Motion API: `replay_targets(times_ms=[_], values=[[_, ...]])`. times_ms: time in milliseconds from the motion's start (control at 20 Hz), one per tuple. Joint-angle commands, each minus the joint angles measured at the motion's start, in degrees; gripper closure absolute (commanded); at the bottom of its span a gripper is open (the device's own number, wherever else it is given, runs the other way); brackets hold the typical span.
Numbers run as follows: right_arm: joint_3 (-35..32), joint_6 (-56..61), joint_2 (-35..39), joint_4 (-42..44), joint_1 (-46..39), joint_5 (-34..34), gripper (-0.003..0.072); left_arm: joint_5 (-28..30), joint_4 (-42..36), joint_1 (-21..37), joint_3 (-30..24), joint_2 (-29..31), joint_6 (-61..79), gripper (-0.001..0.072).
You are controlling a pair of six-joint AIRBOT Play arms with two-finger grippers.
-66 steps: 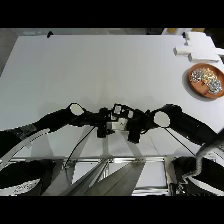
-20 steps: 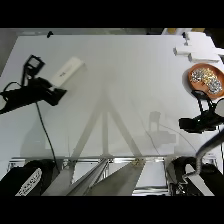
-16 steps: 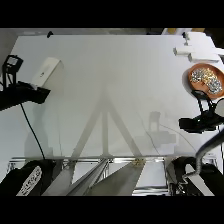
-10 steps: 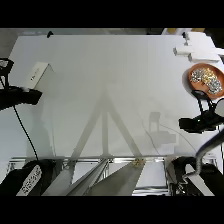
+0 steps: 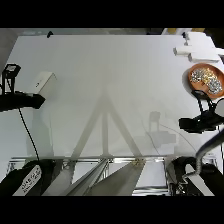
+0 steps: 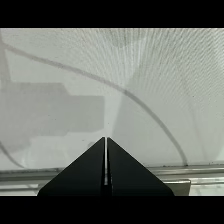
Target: Fold the box and place the chain.
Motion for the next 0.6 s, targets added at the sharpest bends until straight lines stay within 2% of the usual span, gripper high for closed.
replay_targets(times_ms=[0,200,300,400,550], values=[[-0.04,0.0,0.04,0.0,-0.04,0.0,0.0665,-2.21,0.37,0.04,-0.92,-2.69,0.17,0.0435],[-0.04,0.0,0.04,0.0,-0.04,0.0,0.0665,-1.9,0.68,0.04,-3.96,-5.05,0.17,0.0421],[-0.04,0.0,0.04,0.0,-0.04,0.02,0.0665,-2.14,1.36,0.07,-4.72,-5.4,0.13,0.0252],[-0.04,0.0,0.04,0.0,-0.04,0.02,0.0665,-3.04,1.92,0.07,-4.72,-5.44,0.11,0.0244],[-0.04,0.0,0.04,0.0,-0.04,0.02,0.0665,-4.24,2.1,0.07,-4.72,-5.44,0.09,0.0128]])
